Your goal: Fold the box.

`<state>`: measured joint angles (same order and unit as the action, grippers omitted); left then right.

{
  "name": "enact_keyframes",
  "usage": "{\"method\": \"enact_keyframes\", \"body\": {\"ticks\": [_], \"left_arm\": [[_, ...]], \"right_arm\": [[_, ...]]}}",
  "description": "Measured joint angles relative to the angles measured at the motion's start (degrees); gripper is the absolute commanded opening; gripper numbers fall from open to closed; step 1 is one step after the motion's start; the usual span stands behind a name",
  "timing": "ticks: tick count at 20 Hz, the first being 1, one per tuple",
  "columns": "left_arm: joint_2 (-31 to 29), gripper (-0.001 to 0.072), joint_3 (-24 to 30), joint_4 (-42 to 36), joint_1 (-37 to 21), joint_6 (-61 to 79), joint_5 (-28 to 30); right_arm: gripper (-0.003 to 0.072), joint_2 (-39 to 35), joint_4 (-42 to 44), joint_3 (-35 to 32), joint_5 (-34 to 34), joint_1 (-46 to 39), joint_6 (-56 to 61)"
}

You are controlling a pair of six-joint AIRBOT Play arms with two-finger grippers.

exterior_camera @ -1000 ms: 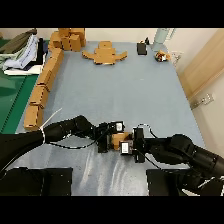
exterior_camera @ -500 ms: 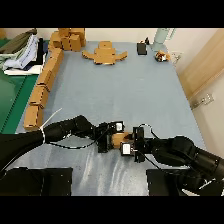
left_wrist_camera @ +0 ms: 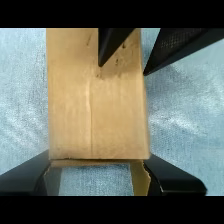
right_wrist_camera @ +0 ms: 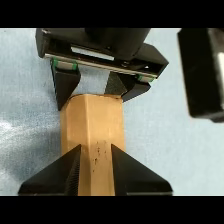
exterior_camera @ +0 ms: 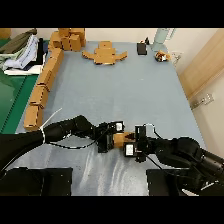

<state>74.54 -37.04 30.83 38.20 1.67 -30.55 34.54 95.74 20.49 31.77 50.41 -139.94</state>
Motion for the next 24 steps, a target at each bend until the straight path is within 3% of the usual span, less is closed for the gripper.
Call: {"method": "enact_keyframes", "body": {"ticks": [2,4,8,10,24], "left_arm": [[0.0,0.0366,0.0,0.0,0.0,0.0,0.0],[0.0,0.0366,0.0,0.0,0.0,0.0,0.0],[0.0,0.0366,0.0,0.0,0.0,0.0,0.0],[0.0,0.0366,0.0,0.0,0.0,0.0,0.0],[0.0,0.0366,0.0,0.04,0.0,0.07,0.07]], "right_arm": [[0.0278,-0.63,0.0,0.0,0.09,0.0,-0.02],[0.0214,-0.96,-0.02,0.0,0.13,0.0,0.0],[0.0212,-1.2,-0.66,0.0,-0.55,0.0,0.0],[0.0157,-1.22,-0.81,0.0,-0.87,0.0,0.0],[0.0164,2.78,1.09,0.0,0.74,0.02,0.02]]}}
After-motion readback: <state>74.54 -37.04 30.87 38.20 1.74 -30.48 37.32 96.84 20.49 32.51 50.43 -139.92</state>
